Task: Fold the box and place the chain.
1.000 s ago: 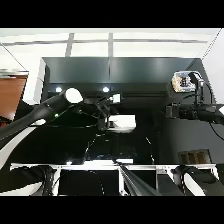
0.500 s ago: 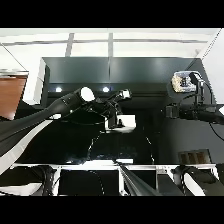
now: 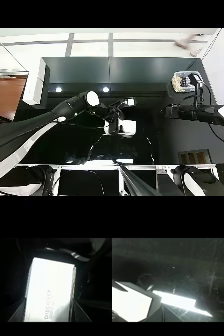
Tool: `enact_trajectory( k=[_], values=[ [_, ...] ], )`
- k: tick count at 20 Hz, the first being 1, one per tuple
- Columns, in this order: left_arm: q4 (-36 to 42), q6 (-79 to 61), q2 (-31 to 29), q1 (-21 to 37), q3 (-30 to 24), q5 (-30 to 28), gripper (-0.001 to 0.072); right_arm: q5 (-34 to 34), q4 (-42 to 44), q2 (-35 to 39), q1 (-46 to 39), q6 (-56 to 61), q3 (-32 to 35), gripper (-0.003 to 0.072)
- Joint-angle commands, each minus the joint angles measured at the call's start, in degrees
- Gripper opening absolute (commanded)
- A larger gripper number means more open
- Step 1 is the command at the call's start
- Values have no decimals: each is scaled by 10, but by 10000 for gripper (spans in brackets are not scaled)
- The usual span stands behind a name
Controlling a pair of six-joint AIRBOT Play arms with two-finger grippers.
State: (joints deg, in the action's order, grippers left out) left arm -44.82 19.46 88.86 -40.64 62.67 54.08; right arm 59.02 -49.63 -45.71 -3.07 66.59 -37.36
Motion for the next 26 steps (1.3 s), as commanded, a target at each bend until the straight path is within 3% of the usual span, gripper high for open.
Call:
enact_trajectory(
  k=[1, 5, 9, 10, 11, 12, 15, 20, 23, 26],
  values=[
    [-43, -27, 3, -16, 1, -1, 712, -2, 0, 0, 0, 0, 0, 17],
    [-47, -45, 14, -30, 0, -22, 712, -2, 1, 0, 0, 1, 0, 16],
    [-125, -34, 23, -47, 0, -42, 703, -2, 0, 0, 0, 1, 0, 17],
    [-150, -8, 19, -51, 1, -47, 593, -3, 0, 0, 0, 1, 0, 17],
    [-163, 27, 14, -52, 4, -46, 366, -5, 0, 0, 0, 1, 0, 17],
    [-177, 68, 8, -49, 7, -43, 330, -8, 0, 0, 0, 1, 0, 17],
    [-198, 115, -34, -17, 6, -19, 330, -12, 0, 0, 0, 1, 0, 17],
    [-261, 295, -138, 111, 6, 52, 329, -11, -1, 0, 0, 5, 0, 17],
    [-372, 525, -184, 227, 1, 129, 330, -12, -2, 0, 0, 5, 0, 17],
    [-385, 572, -225, 357, -50, 200, 330, -12, -2, 0, 0, 5, 0, 17]
  ],
)
